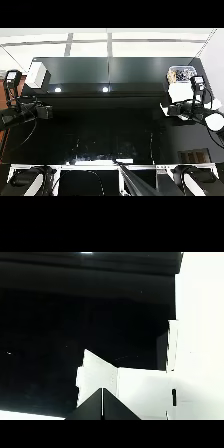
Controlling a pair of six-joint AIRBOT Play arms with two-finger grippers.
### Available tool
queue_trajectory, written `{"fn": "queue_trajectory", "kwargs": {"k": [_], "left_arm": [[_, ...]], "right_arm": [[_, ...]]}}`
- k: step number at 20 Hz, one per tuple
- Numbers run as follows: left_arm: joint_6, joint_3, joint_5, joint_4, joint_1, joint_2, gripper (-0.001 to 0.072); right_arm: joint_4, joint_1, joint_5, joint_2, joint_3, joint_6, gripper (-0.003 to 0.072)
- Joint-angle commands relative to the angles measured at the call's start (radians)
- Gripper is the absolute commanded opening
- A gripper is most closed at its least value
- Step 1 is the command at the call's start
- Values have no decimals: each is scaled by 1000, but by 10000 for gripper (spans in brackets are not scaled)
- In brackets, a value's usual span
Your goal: Fold the box and place the chain.
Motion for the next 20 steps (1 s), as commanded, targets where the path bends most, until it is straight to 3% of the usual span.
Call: {"fn": "queue_trajectory", "kwargs": {"k": [1, 6, 7, 9, 11, 18, 19, 20], "left_arm": [[0, 0, 0, 0, -1, 1, 27], [0, 0, 0, 0, -1, 1, 27], [0, 0, 0, 0, -1, 1, 27], [0, 0, 0, 0, -1, 1, 26], [0, 0, 0, 0, -1, 1, 26], [1, 0, 11, -8, -1, 1, 27], [1, 0, 27, -11, -1, 1, 27], [1, 0, 59, -11, -1, 1, 27]], "right_arm": [[0, 1, 0, 1, 0, 0, 11], [0, 1, 0, 1, 0, 0, 11], [-13, -1, -47, -2, 0, 0, 11], [-53, -15, -317, -17, 0, 0, 11], [-53, -14, -492, -16, 0, 0, 11], [-53, -4, -790, -17, 0, 18, 12], [-61, -13, -828, -27, 0, 9, 91], [-60, -41, -829, -40, 1, -4, 486]]}}
